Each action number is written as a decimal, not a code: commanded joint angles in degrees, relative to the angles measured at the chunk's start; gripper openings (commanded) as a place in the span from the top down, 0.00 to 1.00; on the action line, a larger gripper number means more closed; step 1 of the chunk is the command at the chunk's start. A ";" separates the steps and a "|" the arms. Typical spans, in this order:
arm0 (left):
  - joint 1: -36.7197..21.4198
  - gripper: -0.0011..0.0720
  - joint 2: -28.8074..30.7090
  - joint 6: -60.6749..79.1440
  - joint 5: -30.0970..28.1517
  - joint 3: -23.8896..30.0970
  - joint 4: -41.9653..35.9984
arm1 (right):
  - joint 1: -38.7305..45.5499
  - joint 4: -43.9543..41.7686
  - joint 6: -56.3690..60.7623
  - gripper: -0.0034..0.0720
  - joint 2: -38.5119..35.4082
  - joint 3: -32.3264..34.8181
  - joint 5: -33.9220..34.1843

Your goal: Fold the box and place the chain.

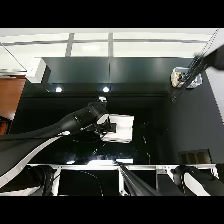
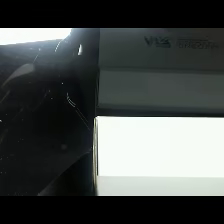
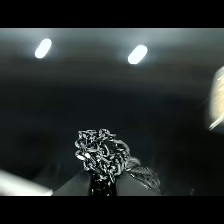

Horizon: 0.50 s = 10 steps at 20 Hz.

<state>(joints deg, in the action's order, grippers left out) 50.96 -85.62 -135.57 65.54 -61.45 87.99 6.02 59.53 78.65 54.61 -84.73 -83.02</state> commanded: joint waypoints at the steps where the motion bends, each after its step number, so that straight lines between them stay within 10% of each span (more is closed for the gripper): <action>1: 0.02 0.95 -0.02 0.09 -0.70 0.02 0.02 | -5.16 -3.45 -0.31 0.94 -7.10 10.62 -5.40; 10: 0.02 0.95 -0.02 0.09 -0.92 0.02 0.04 | -23.10 -15.28 1.09 0.94 -9.79 24.81 5.29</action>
<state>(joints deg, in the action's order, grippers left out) 50.96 -85.65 -135.52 64.79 -61.45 88.01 -11.22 47.22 78.74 45.30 -62.87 -83.50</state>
